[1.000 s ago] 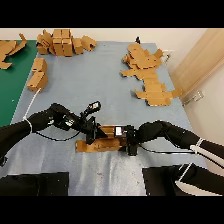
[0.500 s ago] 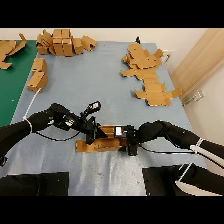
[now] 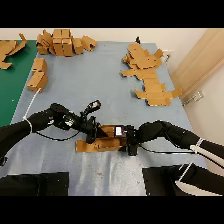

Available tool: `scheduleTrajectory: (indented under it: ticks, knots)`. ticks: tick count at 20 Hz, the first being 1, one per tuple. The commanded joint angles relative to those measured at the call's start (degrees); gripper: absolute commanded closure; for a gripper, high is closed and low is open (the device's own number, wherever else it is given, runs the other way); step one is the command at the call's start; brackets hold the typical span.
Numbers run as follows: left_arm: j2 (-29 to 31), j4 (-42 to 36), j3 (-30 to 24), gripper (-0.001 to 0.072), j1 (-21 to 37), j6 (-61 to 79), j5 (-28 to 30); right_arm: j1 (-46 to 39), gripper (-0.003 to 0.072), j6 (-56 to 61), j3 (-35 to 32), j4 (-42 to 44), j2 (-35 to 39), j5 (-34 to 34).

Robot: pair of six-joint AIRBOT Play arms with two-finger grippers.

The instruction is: Fold the box.

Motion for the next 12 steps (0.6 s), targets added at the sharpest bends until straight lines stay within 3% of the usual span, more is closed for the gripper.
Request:
scheduleTrajectory:
  ticks: [1,4,5,6,11,12]
  knots:
    - [0.0,-0.5,0.0,0.0696,0.1,-0.7,0.0,0.0,0.0188,0.0,0.0,0.0,0.0,0.0]
    - [0.0,-0.5,0.0,0.0695,0.1,-0.7,0.0,0.1,0.0188,0.0,0.0,0.0,0.0,0.0]
    - [0.0,-0.5,0.0,0.0609,0.1,-0.7,0.0,0.1,0.0188,0.0,0.0,0.0,0.0,0.0]
    - [0.0,-0.6,0.0,0.0389,0.1,-0.7,0.0,0.1,0.0188,0.0,0.0,0.0,0.0,0.0]
    - [0.1,-0.5,0.1,0.0374,0.1,-1.2,0.7,0.0,0.0188,0.0,0.0,0.0,0.0,0.0]
    - [0.4,0.5,0.2,0.0327,0.1,-1.7,1.2,0.0,0.0188,0.0,0.0,0.0,0.0,0.0]
